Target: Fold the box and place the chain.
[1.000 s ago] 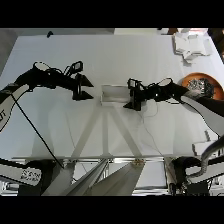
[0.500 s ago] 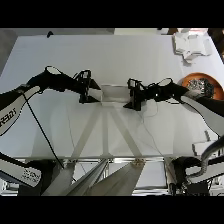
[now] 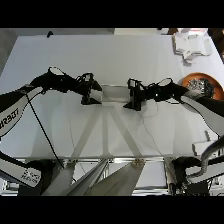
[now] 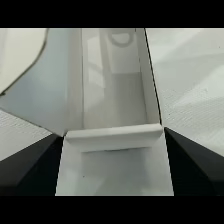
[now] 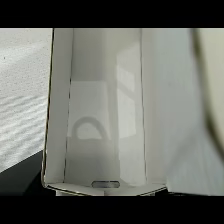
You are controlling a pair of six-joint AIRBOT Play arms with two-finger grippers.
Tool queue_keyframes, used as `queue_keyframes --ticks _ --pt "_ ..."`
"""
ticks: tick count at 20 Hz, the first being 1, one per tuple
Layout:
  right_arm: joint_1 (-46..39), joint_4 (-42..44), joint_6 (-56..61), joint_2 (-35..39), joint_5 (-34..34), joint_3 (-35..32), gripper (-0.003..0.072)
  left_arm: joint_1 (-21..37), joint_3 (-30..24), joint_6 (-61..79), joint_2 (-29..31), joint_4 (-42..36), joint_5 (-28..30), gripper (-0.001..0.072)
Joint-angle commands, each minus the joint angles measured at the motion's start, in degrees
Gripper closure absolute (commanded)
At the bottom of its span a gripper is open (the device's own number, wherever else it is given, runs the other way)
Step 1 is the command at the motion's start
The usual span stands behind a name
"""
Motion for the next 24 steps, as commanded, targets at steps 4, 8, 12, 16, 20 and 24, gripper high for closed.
queue_keyframes --ticks 4,8,12,16,20,24 --pt "0.0 0.0 0.0 0.0 0.0 0.0 0.0167 -2.8 0.0 -2.5 -2.0 0.0 4.5 0.0005" --pt "0.0 0.0 0.0 0.0 0.0 0.0 0.0167 -3.2 0.0 -2.9 -2.0 -0.2 5.4 0.001" --pt "0.0 0.0 0.0 0.0 0.0 0.0 0.0167 -3.1 0.0 -2.9 -2.0 0.1 4.3 0.0523" --pt "0.0 0.0 0.0 0.0 0.0 0.0 0.0167 -3.1 0.0 -2.9 -2.0 0.0 4.1 0.0523" --pt "0.0 0.0 0.0 0.0 0.0 0.0 0.0167 -3.1 0.0 -2.9 -2.0 0.0 4.1 0.0523" --pt "0.0 0.0 0.0 0.0 0.0 0.0 0.0167 -3.1 0.0 -2.9 -2.0 0.0 4.1 0.0523"
